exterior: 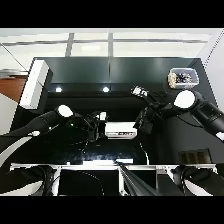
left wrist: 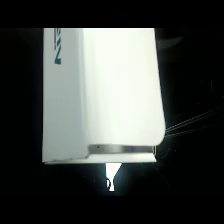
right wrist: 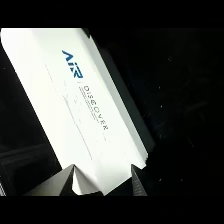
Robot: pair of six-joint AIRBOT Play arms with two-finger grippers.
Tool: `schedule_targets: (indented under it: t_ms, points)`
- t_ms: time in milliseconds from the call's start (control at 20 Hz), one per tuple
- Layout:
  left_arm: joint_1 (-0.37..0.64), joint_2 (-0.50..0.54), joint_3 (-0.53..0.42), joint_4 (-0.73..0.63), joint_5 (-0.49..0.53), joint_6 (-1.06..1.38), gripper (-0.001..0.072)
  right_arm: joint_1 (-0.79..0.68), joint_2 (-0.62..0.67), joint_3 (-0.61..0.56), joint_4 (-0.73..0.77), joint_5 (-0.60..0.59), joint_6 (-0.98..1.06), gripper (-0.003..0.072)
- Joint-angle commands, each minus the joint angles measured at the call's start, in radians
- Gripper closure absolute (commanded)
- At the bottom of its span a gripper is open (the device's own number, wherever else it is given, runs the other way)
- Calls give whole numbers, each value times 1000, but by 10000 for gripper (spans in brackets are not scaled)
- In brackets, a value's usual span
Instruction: Fold the box and place the chain.
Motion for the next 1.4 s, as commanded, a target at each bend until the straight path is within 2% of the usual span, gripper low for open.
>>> schedule_targets:
  t_ms: [0, 450, 500, 550, 1350]
  points:
    - [0, -1, 0, 0, 0, 2, 240, 7, 0, -25, 0, -24, 0, 271]
    - [0, -1, 0, 0, 0, 2, 240, 72, 0, -25, 2, -45, -44, 276]
    - [0, -1, 0, 0, 0, 2, 239, 80, 0, -24, 1, -44, -44, 395]
    - [0, -1, 0, 0, 0, 2, 240, 82, 0, -25, 2, -43, -44, 417]
    - [0, -1, 0, 0, 0, 2, 239, 82, 0, -25, -6, -49, -43, 445]
